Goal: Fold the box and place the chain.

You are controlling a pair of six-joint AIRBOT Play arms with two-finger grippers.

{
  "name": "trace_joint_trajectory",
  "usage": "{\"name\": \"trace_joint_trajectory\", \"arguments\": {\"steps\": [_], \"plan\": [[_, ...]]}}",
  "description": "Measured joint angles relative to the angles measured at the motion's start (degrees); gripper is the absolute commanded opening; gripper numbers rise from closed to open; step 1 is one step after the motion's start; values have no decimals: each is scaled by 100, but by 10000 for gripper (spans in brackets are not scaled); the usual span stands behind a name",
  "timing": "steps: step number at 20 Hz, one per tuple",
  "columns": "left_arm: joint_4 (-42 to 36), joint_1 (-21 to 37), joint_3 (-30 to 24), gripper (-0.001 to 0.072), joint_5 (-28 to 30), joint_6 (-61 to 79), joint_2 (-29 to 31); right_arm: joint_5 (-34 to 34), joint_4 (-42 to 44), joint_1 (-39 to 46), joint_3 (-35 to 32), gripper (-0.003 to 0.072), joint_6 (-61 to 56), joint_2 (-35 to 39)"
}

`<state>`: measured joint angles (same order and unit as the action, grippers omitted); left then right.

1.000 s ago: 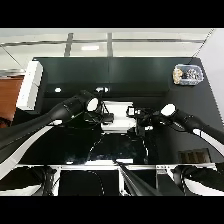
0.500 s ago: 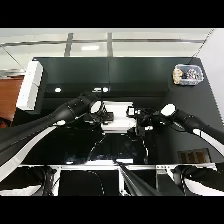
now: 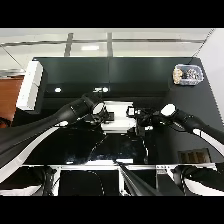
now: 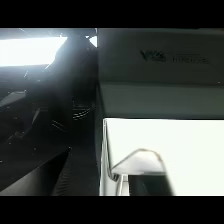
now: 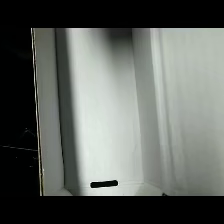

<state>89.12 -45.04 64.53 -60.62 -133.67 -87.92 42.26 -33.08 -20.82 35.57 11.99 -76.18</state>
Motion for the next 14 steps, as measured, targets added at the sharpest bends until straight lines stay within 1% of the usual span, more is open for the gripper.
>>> {"name": "trace_joint_trajectory", "arguments": {"steps": [2, 3, 5, 6, 8, 9, 10, 14], "plan": [[2, -11, 2, 400, -2, 24, -55, 0, 0, 0, 0, 237, 2, 0], [0, -13, 2, 386, -9, 46, -76, 0, 0, 0, 0, 238, 2, 0], [-22, -17, 4, 221, -17, 68, -101, 0, 2, 0, 0, 238, 2, 0], [-31, -24, 7, 218, -15, 70, -107, 0, 4, 0, 0, 237, 0, -2], [-63, -22, 9, 70, -26, 85, -120, 7, 7, 0, 0, 237, 0, -4], [-57, -22, 9, 39, -68, 87, -122, 9, 2, -2, 0, 237, 0, 0], [-66, -20, 9, 23, -79, 94, -125, 9, 4, 0, 0, 237, -2, 0], [-109, -17, 9, 23, -74, 129, -127, 7, 2, 0, 0, 238, -2, 0]]}}
